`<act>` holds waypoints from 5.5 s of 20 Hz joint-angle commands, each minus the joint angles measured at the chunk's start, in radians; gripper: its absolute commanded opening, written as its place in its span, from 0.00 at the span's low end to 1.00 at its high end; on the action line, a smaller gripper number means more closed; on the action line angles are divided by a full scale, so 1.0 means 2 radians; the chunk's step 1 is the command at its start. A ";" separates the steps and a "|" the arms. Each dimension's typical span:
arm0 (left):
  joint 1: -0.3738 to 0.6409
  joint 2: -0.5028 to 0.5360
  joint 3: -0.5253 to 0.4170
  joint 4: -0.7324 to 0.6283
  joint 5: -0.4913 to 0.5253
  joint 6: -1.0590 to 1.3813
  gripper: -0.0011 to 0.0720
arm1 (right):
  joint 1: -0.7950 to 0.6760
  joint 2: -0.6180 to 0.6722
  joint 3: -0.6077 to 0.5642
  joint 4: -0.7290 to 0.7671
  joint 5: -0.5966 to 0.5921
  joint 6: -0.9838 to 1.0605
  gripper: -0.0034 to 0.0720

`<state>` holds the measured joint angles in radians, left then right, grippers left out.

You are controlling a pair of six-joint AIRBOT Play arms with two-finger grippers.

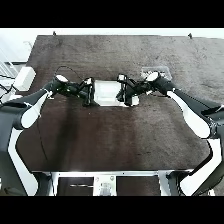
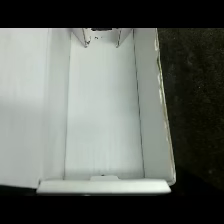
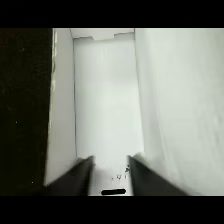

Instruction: Fold the box and place the chain.

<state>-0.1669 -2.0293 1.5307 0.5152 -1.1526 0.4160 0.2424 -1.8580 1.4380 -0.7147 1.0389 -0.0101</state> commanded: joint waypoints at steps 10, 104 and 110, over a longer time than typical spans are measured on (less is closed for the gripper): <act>0.000 0.000 0.000 0.000 -0.002 0.000 0.82 | -0.020 0.012 0.000 -0.038 0.030 0.067 0.09; 0.000 0.000 0.000 0.000 -0.004 0.000 0.82 | 0.121 -0.047 0.184 -0.429 0.128 1.043 0.61; 0.000 0.000 0.000 0.000 -0.004 0.000 0.82 | 0.143 -0.051 0.184 -0.451 0.118 1.093 0.44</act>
<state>-0.1680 -2.0300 1.5307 0.5152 -1.1614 0.4160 0.5110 -1.9560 1.8030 -1.5894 1.2800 2.1132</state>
